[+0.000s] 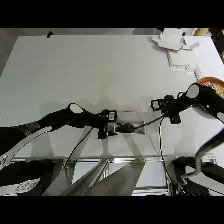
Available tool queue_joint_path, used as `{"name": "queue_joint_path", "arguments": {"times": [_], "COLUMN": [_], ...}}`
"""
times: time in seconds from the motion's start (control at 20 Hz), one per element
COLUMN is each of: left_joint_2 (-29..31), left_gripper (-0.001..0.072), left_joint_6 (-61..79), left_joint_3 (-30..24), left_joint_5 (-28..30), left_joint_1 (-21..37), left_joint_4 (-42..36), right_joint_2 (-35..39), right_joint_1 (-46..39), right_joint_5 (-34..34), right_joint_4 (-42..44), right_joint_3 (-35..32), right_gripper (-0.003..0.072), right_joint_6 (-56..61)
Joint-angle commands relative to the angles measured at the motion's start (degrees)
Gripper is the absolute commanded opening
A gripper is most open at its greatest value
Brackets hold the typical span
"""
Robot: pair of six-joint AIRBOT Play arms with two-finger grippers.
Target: Fold the box and place the chain.
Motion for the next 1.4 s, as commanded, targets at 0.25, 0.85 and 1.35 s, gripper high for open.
{"name": "queue_joint_path", "arguments": {"times": [0.25, 0.85, 1.35], "left_joint_2": [0.04, 0.04, 0.04], "left_gripper": [0.0271, 0.0271, 0.0271], "left_joint_6": [0.02, 0.02, 0.02], "left_joint_3": [0.04, 0.04, 0.04], "left_joint_5": [0.00, -0.04, -0.02], "left_joint_1": [0.00, 0.00, 0.00], "left_joint_4": [0.02, 0.00, 0.02], "right_joint_2": [-0.63, 22.10, 25.22], "right_joint_1": [0.37, 6.32, 27.78], "right_joint_5": [-3.39, 8.04, -2.36], "right_joint_4": [-0.07, 5.18, 30.99], "right_joint_3": [-3.69, -3.69, -3.69], "right_gripper": [0.0171, 0.0021, 0.0021], "right_joint_6": [-2.62, 2.14, 2.19]}}
